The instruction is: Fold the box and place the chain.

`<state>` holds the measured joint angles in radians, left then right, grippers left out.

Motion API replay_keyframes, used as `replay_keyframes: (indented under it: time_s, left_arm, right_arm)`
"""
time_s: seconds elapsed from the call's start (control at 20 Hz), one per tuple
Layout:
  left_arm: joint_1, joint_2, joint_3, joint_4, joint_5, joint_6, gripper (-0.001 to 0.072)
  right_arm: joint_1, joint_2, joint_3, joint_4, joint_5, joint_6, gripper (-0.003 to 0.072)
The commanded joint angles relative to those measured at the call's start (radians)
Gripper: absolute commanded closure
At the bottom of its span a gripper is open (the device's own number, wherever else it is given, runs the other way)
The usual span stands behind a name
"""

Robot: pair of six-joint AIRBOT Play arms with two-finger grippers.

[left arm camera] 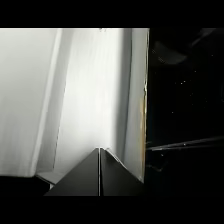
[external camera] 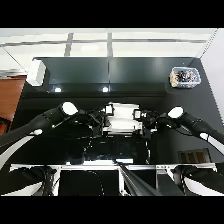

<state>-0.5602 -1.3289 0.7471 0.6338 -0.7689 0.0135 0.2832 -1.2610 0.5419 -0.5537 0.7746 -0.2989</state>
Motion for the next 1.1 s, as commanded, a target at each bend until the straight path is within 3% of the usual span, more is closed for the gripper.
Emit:
replay_keyframes:
  time_s: [0.0, 0.15, 0.25, 0.35, 0.45, 0.55, 0.65, 0.8, 1.05]
  left_arm:
    - [0.036, 0.093, 0.033, 0.212, -0.091, -0.234, 0.0685]
    - [0.124, 0.218, 0.034, 0.343, -0.134, -0.423, 0.0684]
    - [0.212, 0.26, 0.034, 0.4, -0.141, -0.706, 0.0685]
    - [0.316, 0.249, 0.029, 0.402, -0.166, -1.072, 0.0685]
    - [0.389, 0.187, 0.023, 0.388, -0.264, -1.309, 0.0685]
    - [0.447, 0.084, 0.001, 0.211, -0.365, -1.29, 0.0684]
    - [0.469, -0.029, -0.024, 0.019, -0.406, -1.196, 0.0686]
    - [0.418, -0.141, -0.021, -0.007, -0.353, -1.196, 0.0687]
    - [0.301, -0.176, -0.02, -0.059, -0.303, -1.14, 0.0686]
  right_arm:
    - [-0.001, 0.001, 0.001, 0.0, 0.0, 0.0, 0.045]
    - [0.0, 0.001, 0.001, 0.0, 0.0, 0.0, 0.045]
    - [-0.001, 0.001, 0.001, 0.0, 0.0, 0.0, 0.0451]
    - [0.0, 0.001, 0.001, 0.0, 0.0, 0.0, 0.045]
    - [0.0, 0.001, 0.001, 0.0, 0.0, 0.0, 0.045]
    - [-0.001, 0.001, 0.001, 0.0, 0.0, 0.0, 0.045]
    - [0.0, 0.001, 0.001, 0.0, 0.0, 0.0, 0.045]
    - [0.0, 0.001, 0.001, 0.0, 0.0, 0.0, 0.045]
    - [-0.001, 0.001, 0.001, 0.0, 0.0, 0.0, 0.045]
